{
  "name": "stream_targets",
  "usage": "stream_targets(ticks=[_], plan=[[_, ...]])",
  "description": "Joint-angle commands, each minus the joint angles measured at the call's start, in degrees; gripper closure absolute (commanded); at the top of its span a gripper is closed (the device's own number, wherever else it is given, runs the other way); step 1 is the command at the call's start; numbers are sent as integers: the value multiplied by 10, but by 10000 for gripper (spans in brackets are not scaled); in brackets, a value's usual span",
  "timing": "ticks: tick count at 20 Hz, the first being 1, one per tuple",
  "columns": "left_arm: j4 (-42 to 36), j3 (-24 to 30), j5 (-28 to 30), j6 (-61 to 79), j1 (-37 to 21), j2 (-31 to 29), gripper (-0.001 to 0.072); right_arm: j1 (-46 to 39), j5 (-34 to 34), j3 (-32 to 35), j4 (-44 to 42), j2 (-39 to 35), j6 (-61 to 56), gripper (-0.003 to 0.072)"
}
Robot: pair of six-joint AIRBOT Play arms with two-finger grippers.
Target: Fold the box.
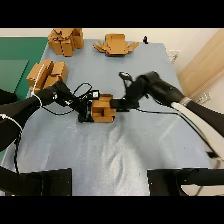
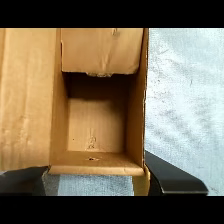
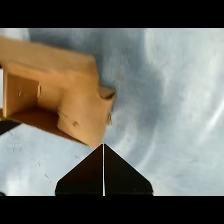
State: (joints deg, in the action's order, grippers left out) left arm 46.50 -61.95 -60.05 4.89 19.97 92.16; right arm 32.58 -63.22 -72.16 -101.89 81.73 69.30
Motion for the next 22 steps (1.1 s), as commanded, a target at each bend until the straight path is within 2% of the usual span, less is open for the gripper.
stream_targets(ticks=[1, 3, 4, 6, 7, 8, 9, 10, 11, 12, 16, 17, 18, 22], plan=[[0, -1, -1, 0, -1, 0, 694, -68, 109, 147, -106, -98, 76, 684], [0, -1, 0, 0, -1, 0, 694, -130, 172, 185, -205, -91, 189, 685], [0, -1, -1, 0, -1, 0, 694, -159, 182, 184, -257, -69, 227, 684], [0, -1, -1, 0, -1, 0, 694, -184, 129, 166, -351, -12, 294, 682], [0, -1, 0, 0, -1, 0, 694, -182, 115, 160, -378, 13, 315, 642], [0, -1, -1, 0, -1, 0, 694, -181, 111, 155, -386, 33, 316, 355], [0, -1, -5, 0, -1, 0, 694, -183, 111, 155, -386, 41, 311, 309], [0, -1, -6, 0, -1, 0, 694, -187, 112, 158, -382, 41, 298, 351], [0, -1, -5, 0, -1, -1, 694, -191, 110, 159, -372, 41, 285, 450], [-1, -1, -4, 0, -1, 0, 694, -191, 110, 159, -363, 41, 280, 466], [-1, -1, -3, 0, -1, 0, 694, -185, 105, 157, -409, 42, 323, 432], [-1, -1, -4, 0, -1, 0, 693, -185, 90, 158, -408, 42, 324, 352], [-1, -1, -4, 0, -1, 0, 694, -186, 72, 158, -410, 41, 328, 314], [-1, -1, -4, 0, -1, 0, 693, -186, 40, 158, -415, 17, 328, 313]])
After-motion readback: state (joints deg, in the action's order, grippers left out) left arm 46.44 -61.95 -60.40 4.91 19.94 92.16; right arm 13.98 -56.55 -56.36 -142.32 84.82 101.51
